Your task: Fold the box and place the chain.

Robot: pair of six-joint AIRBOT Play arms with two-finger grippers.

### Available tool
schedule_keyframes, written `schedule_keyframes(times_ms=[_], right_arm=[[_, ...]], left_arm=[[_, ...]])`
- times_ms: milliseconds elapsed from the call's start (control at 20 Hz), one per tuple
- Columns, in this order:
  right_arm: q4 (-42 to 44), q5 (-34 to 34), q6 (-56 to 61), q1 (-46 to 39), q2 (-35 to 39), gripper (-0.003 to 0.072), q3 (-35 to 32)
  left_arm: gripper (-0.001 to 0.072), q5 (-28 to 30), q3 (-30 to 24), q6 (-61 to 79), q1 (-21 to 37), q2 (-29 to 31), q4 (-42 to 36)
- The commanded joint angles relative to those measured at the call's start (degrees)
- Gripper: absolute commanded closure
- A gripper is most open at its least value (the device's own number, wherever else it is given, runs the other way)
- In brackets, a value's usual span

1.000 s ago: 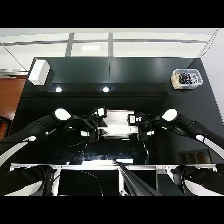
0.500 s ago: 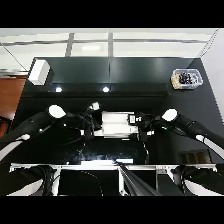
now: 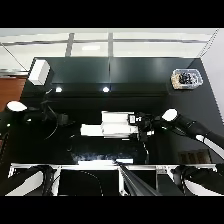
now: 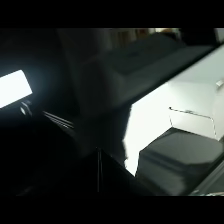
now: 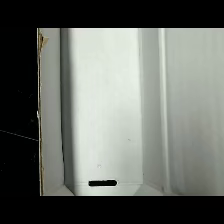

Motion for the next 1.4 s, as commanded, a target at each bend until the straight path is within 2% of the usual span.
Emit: schedule_keyframes(times_ms=[0, 250, 350, 500, 650, 1050, 1150, 1350], right_arm=[[0.0, 0.0, 0.0, 0.0, 0.0, 0.0217, 0.0], [0.0, 0.0, 0.0, 0.0, 0.0, 0.0217, 0.0], [0.0, 0.0, 0.0, 0.1, 0.0, 0.0217, 0.0], [0.0, 0.0, 0.0, 0.1, 0.0, 0.0216, 0.0], [0.0, 0.0, 0.0, 0.0, 0.0, 0.0217, 0.0], [0.1, 0.0, 0.0, 0.0, 0.0, 0.0217, 0.0], [0.0, 0.0, 0.0, 0.0, 0.0, 0.0217, 0.0], [0.0, 0.0, 0.0, 0.1, 0.0, 0.0217, 0.0]], left_arm=[[0.0682, -2.5, -4.4, -12.2, 6.4, 0.0, 1.2], [0.0682, -1.8, -10.7, -12.3, 3.1, -2.8, -3.4], [0.0683, -0.5, -10.9, -11.5, -0.8, -5.5, -5.7], [0.0683, 4.9, -10.9, -5.5, -6.6, -8.4, -14.5], [0.0683, 5.9, -10.8, 0.2, -8.7, -10.4, -21.2], [0.0685, 2.1, -8.4, 2.4, -9.1, -10.6, -19.3], [0.0685, 2.7, -6.7, -0.3, -11.0, -10.6, -17.5], [0.0684, 4.8, -1.2, -10.4, -18.4, -10.6, -9.8]])
